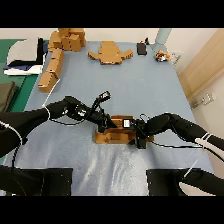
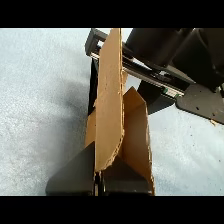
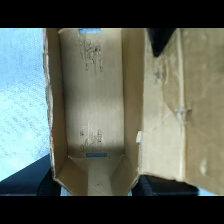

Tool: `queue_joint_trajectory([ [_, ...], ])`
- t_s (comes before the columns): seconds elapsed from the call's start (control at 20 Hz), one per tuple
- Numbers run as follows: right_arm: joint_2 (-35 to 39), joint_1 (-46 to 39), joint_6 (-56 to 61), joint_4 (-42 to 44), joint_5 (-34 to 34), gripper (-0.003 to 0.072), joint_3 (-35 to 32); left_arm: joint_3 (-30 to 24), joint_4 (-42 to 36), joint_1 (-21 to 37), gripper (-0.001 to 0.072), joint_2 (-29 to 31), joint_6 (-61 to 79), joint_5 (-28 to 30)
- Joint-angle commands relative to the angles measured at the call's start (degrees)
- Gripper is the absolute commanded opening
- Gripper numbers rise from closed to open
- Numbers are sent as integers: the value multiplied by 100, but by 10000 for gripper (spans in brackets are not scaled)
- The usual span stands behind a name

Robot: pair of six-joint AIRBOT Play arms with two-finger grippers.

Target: Fold the box.

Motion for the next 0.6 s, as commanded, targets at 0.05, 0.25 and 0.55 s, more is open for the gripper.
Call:
queue_joint_trajectory([
  [0.05,4,4,-4,2,2,432,2,0,-22,-4,15,0,-7,-160],
  [0.25,4,4,-4,2,2,432,2,0,-20,9,253,11,-216,-192],
  [0.55,4,4,-4,0,0,432,2,0,498,369,488,490,-1436,-247],
])
